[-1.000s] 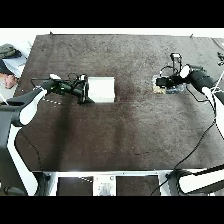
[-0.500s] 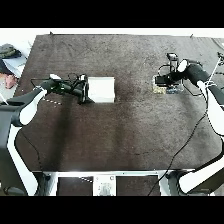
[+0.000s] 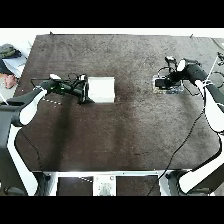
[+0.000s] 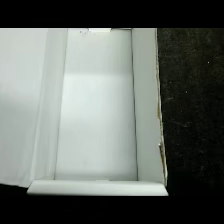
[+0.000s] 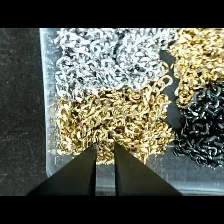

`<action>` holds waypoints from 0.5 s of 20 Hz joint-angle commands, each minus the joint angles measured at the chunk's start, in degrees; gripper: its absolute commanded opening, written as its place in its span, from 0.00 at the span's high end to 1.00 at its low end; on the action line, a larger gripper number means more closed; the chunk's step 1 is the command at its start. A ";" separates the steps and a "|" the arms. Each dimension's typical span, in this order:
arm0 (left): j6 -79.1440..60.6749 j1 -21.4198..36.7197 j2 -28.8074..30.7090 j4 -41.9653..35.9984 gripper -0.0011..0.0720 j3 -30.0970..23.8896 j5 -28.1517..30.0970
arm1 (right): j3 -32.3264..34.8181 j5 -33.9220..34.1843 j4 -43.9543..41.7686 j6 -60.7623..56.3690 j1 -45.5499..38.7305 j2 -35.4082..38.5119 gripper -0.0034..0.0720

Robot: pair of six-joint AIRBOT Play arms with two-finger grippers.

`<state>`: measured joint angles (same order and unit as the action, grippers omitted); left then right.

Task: Fold the box and place the chain.

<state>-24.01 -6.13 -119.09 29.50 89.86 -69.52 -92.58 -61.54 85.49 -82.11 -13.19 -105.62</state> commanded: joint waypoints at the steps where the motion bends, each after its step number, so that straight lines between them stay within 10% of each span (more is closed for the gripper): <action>1: 0.00 0.04 -0.02 0.02 0.35 -0.02 0.00 | -0.09 -1.05 -0.31 0.74 0.04 -0.79 0.73; 4: -0.02 0.04 -0.02 0.02 0.35 -0.02 -0.02 | -0.15 -0.96 -1.11 3.06 0.02 -0.79 0.94; 10: 0.00 0.04 -0.02 0.02 0.35 -0.02 -0.02 | -2.91 -0.74 -1.40 3.04 0.07 -0.68 0.97</action>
<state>-24.01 -6.11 -119.09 29.50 89.86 -69.54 -94.04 -62.54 84.40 -79.33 -13.19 -106.39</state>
